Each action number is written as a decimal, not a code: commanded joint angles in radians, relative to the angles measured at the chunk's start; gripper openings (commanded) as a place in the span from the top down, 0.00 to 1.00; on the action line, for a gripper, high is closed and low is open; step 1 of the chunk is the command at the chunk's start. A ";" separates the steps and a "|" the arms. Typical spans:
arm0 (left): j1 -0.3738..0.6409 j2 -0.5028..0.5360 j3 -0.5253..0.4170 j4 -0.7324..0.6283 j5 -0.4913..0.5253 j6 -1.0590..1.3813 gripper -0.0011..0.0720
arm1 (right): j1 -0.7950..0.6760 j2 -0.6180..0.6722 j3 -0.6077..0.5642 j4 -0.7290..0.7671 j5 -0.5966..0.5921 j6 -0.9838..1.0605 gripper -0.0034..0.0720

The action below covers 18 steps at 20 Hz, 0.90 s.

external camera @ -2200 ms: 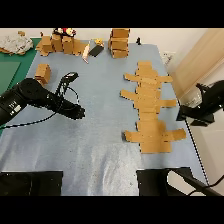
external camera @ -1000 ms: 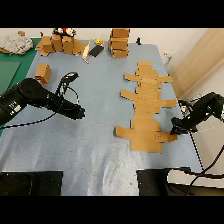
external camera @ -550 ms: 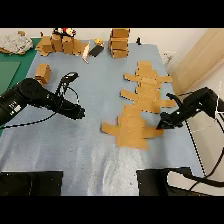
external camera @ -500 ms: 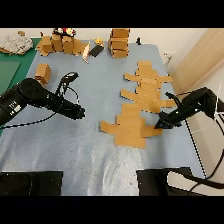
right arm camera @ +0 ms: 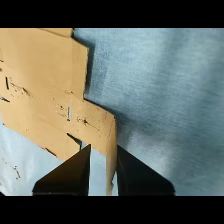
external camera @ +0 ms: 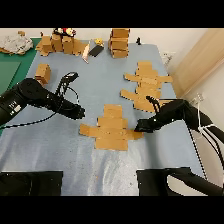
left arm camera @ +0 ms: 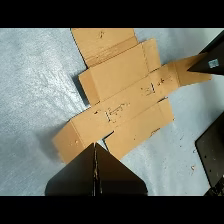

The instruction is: Fold the box.

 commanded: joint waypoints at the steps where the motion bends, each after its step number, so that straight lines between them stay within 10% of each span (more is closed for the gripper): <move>1: -0.001 -0.001 0.000 0.000 0.000 0.000 0.97 | 0.026 0.001 -0.018 -0.012 0.046 0.013 0.64; 11: -0.001 -0.001 0.000 0.000 0.000 0.000 0.97 | 0.032 -0.077 -0.018 0.026 0.014 0.000 0.66; 14: -0.001 -0.001 0.000 0.000 0.000 0.000 0.97 | 0.074 -0.077 -0.018 0.050 -0.028 -0.036 0.94; 18: -0.001 -0.001 0.000 0.000 0.001 0.000 0.97 | 0.163 -0.059 -0.018 0.123 0.034 -0.093 0.95</move>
